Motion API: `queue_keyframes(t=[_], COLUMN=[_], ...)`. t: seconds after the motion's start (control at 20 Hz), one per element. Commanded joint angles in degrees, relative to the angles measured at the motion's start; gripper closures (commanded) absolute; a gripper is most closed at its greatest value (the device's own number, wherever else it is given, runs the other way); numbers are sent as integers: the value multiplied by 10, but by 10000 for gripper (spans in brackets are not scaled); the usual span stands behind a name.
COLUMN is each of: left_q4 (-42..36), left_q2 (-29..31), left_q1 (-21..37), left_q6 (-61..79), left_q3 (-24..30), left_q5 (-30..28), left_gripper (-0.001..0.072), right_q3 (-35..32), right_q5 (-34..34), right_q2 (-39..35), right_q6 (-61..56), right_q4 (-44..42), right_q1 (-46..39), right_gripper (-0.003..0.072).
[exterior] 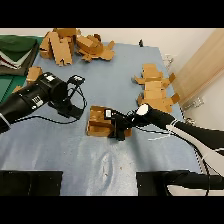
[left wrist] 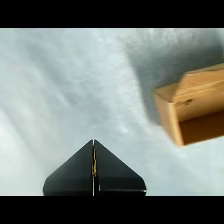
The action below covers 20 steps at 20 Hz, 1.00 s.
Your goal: Fold the box.
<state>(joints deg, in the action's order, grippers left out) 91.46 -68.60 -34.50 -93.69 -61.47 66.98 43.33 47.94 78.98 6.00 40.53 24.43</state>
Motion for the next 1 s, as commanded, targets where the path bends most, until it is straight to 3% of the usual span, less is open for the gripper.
queue_keyframes(t=[0.0, 0.1, 0.15, 0.25, 0.35, 0.4, 0.5, 0.55, 0.65, 0.85, 0.95], left_q4=[-42, -301, -433, -702, -881, -902, -857, -821, -764, -611, -558], left_q2=[5, -12, -34, -101, -159, -174, -180, -179, -179, -180, -179], left_q1=[67, 158, 212, 330, 395, 403, 384, 365, 325, 254, 221], left_q6=[312, 580, 690, 904, 1074, 1146, 1233, 1251, 1230, 1156, 1138], left_q3=[45, 85, 93, 93, 92, 92, 92, 92, 92, 98, 103], left_q5=[-118, -159, -143, -11, 98, 118, 100, 94, 80, 73, 39], left_gripper=[698, 699, 699, 699, 696, 695, 695, 633, 38, 12, 12], right_q3=[0, 0, 0, 0, 0, 0, 0, 0, 0, 0, 0], right_q5=[0, 0, 0, 0, 0, 0, 0, 0, 0, 0, 3], right_q2=[0, 0, 0, 0, 0, 0, 0, 0, 0, 0, 0], right_q6=[0, 0, 0, 0, 0, 0, 0, 0, 0, 0, 0], right_q4=[0, 0, 0, 0, 0, 0, 0, 0, 0, 0, 0], right_q1=[0, 0, 0, 0, 0, 0, 0, 0, 0, 0, 0], right_gripper=[178, 178, 178, 178, 178, 178, 178, 178, 177, 177, 178])
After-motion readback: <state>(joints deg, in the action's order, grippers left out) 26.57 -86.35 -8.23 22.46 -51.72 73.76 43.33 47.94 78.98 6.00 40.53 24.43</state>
